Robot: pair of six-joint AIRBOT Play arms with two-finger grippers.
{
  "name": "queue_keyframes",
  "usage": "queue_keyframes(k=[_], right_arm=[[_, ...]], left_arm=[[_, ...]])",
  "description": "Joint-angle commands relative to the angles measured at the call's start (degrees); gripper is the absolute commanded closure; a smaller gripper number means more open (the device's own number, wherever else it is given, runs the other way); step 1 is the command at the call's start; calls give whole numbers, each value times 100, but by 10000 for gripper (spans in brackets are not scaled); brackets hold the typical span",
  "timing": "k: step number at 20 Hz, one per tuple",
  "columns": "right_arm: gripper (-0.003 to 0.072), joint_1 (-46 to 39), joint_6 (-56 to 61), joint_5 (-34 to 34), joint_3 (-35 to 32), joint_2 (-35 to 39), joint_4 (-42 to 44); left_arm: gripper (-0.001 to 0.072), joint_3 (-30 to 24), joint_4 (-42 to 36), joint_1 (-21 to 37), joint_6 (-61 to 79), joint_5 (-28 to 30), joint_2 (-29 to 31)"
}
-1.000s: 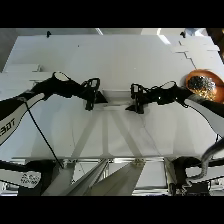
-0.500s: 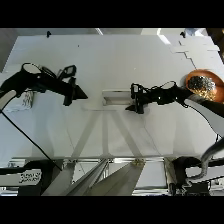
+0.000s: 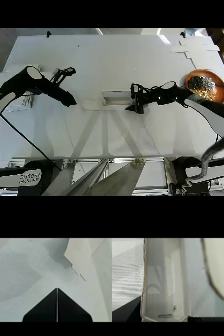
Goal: Fold the box and place the chain.
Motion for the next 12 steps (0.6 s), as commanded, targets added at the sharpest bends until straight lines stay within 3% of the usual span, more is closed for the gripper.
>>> queue_keyframes(k=[1, 8, 12], right_arm=[[309, 2, 0, 2, 0, -4, 0], [309, 0, 0, 2, 0, -4, 0], [309, 2, 0, 2, 2, -4, 0]], left_arm=[[706, -83, 20, -313, -603, 286, -4], [707, -87, -1073, -846, -568, 535, -282], [707, -87, -1180, -935, -557, 546, -286]])
